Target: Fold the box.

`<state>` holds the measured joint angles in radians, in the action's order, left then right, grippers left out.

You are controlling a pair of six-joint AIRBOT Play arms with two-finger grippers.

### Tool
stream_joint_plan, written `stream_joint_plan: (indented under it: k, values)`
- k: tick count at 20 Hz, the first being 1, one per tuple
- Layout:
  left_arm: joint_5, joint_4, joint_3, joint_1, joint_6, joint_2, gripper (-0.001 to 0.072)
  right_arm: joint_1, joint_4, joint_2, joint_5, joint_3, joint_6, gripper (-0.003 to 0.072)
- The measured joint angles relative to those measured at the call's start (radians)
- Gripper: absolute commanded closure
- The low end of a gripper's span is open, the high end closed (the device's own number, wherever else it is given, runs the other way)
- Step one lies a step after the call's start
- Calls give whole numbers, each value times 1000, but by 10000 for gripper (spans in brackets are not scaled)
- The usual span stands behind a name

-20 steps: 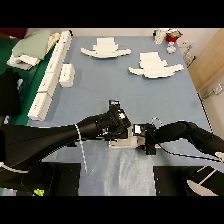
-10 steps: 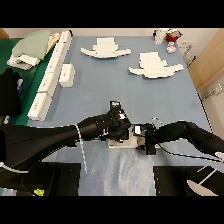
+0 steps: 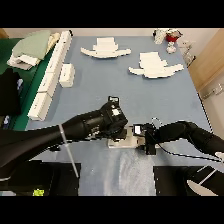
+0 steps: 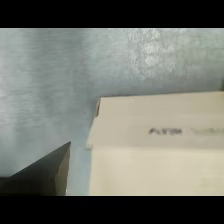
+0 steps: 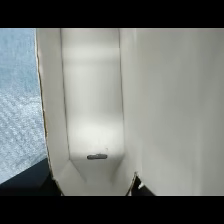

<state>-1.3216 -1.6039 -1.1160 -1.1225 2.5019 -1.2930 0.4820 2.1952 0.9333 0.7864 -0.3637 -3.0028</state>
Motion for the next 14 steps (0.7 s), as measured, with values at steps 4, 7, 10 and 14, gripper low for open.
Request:
stream_joint_plan:
  k: [4, 7, 10, 14]
  values:
    - [-127, -6, -3, 0, -31, 160, 477, 0, 0, 0, 0, 0, 0, 140]
    - [-160, -11, 5, 0, -85, 238, 698, 0, 0, 0, 0, 0, 0, 140]
    - [-112, -13, 19, -14, -190, 269, 698, 0, 0, 0, 0, 0, 0, 140]
    - [-34, -10, 58, -58, -369, 291, 698, 0, 0, 0, 0, 0, 0, 140]
